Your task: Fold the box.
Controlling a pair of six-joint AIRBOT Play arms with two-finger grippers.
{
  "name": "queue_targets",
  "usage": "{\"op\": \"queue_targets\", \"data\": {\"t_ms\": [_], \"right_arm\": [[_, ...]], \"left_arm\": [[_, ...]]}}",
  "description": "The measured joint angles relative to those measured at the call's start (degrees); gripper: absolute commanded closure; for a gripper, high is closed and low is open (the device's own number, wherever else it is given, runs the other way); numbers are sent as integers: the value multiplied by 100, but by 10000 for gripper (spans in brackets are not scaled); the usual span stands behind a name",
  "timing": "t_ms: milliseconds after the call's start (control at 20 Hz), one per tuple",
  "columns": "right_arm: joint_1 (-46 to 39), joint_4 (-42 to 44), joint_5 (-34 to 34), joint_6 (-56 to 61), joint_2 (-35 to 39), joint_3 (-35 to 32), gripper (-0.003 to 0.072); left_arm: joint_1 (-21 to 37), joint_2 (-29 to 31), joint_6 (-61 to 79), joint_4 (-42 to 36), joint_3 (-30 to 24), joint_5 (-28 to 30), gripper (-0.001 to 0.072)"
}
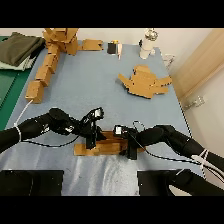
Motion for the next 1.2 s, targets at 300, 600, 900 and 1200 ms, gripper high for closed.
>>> {"op": "queue_targets", "data": {"t_ms": [300, 600, 900, 1200], "right_arm": [[0, 13, 13, -15, -83, 0, 13], [-2, 79, -83, -142, -96, 0, 129], [0, 125, -127, -234, -98, 0, 128], [28, 144, -101, -251, -98, 0, 129]], "left_arm": [[0, 0, 0, 0, 0, 0, 697], [0, 0, 0, 2, -2, -4, 698], [0, 0, 2, 4, 0, -4, 697], [0, 0, 2, 4, -2, -2, 697]]}}
